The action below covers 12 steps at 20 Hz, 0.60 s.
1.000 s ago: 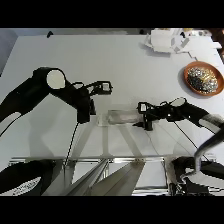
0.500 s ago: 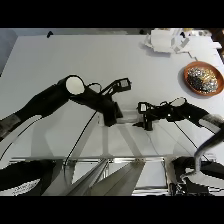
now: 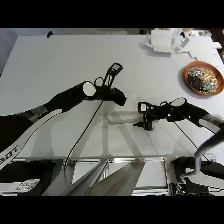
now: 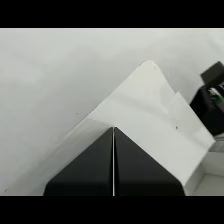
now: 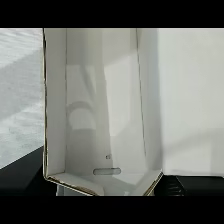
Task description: Fold the box and place the chain.
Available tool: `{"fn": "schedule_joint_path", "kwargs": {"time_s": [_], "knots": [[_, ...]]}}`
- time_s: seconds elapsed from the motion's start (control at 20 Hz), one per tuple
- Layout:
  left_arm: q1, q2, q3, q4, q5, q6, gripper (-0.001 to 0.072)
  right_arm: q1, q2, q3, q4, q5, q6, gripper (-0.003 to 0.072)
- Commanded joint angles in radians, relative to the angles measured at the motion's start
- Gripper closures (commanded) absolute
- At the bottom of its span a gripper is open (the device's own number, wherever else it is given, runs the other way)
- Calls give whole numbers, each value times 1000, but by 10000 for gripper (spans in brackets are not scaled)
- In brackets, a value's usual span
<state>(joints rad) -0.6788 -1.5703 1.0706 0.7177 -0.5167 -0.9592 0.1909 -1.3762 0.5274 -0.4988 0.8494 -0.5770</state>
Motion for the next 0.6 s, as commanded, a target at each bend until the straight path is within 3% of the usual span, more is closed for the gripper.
{"fn": "schedule_joint_path", "kwargs": {"time_s": [0.0, 0.1, 0.2, 0.35, 0.45, 0.55], "knots": [[2, -44, 0, 2, 2, -35, 704, 0, 1, 0, -1, 1, 0, 326], [11, -13, 0, 25, -17, -21, 704, 0, 1, 0, -1, 1, 0, 326], [21, 59, 0, 172, -55, -10, 705, 0, 1, 0, -1, 1, 0, 326], [34, 192, 0, 499, -234, -39, 705, 0, 1, 0, -1, 1, 0, 326], [30, 259, 0, 598, -359, 5, 704, 0, 1, 0, -1, 1, 0, 326], [29, 290, 0, 597, -453, 112, 704, 0, 1, 0, -1, 1, 0, 326]]}}
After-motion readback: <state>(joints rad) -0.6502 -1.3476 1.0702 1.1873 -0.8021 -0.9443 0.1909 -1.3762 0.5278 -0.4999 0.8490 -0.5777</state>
